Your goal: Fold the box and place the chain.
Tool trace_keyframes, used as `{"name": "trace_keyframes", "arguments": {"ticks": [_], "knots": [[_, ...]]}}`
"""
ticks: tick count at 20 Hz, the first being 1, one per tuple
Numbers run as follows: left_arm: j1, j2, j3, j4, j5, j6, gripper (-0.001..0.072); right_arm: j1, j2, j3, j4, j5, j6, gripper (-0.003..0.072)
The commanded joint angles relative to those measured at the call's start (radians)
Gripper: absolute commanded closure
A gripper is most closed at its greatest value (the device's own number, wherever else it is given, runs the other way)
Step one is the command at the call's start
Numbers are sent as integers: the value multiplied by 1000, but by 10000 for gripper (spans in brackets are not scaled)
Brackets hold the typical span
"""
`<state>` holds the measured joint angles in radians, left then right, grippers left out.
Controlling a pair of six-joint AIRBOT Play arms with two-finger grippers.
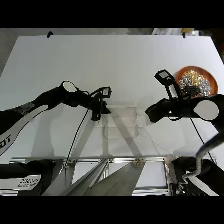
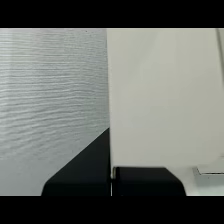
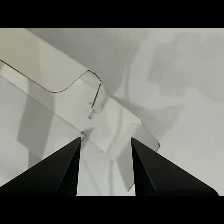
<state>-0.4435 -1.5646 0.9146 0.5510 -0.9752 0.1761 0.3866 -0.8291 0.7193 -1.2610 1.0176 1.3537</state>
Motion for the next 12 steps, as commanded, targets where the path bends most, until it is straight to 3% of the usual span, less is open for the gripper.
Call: {"name": "trace_keyframes", "arguments": {"ticks": [1,7,11,12], "knots": [[-1,-6,0,-5,10,0,709,1,0,1,0,-1,-1,347],[-1,-5,0,-4,7,0,699,1,0,1,0,-1,-10,347],[-1,-5,0,-4,7,0,699,1,0,1,22,12,-135,353],[-1,-4,0,-4,7,0,699,1,0,1,39,29,-200,439]]}}
